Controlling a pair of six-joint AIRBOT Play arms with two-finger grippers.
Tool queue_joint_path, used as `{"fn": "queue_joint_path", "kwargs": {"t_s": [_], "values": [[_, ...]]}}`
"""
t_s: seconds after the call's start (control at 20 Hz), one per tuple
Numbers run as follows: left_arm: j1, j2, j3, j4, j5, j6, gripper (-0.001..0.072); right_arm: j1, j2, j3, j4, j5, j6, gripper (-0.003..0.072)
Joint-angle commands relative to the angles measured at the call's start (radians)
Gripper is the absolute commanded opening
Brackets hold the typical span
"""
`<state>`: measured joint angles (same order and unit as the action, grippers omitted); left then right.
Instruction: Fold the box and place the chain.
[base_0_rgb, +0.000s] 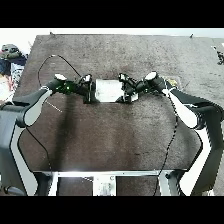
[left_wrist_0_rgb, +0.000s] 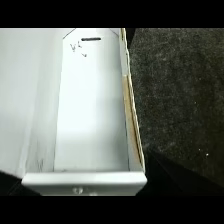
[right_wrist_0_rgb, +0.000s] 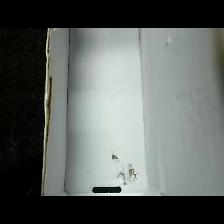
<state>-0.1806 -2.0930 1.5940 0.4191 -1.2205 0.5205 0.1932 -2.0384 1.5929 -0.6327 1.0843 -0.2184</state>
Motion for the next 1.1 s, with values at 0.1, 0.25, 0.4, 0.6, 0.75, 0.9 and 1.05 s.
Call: {"fn": "queue_joint_path", "kwargs": {"t_s": [0.1,0.25,0.4,0.6,0.75,0.9,1.05], "values": [[-0.018,-0.008,0.002,-0.007,0.010,0.008,0.0720,0.000,0.000,0.000,0.001,0.000,0.003,0.0463],[-0.018,-0.008,0.002,-0.004,0.028,0.002,0.0703,0.000,0.000,0.000,0.001,0.000,0.003,0.0463],[-0.018,-0.008,0.001,-0.003,0.069,-0.063,0.0703,0.000,0.000,0.000,0.001,0.000,0.003,0.0463],[-0.018,-0.010,0.001,-0.008,0.079,-0.068,0.0703,0.000,0.000,0.000,0.001,0.000,0.003,0.0463],[-0.018,-0.012,0.001,-0.008,0.083,-0.069,0.0681,0.000,0.000,0.000,0.001,0.000,0.003,0.0463],[-0.018,-0.023,0.000,-0.003,0.085,-0.067,0.0569,0.000,0.000,0.000,0.001,0.000,0.003,0.0463],[-0.018,-0.023,0.001,-0.007,0.084,-0.059,0.0489,0.000,0.000,0.000,0.001,0.000,0.003,0.0464]]}}
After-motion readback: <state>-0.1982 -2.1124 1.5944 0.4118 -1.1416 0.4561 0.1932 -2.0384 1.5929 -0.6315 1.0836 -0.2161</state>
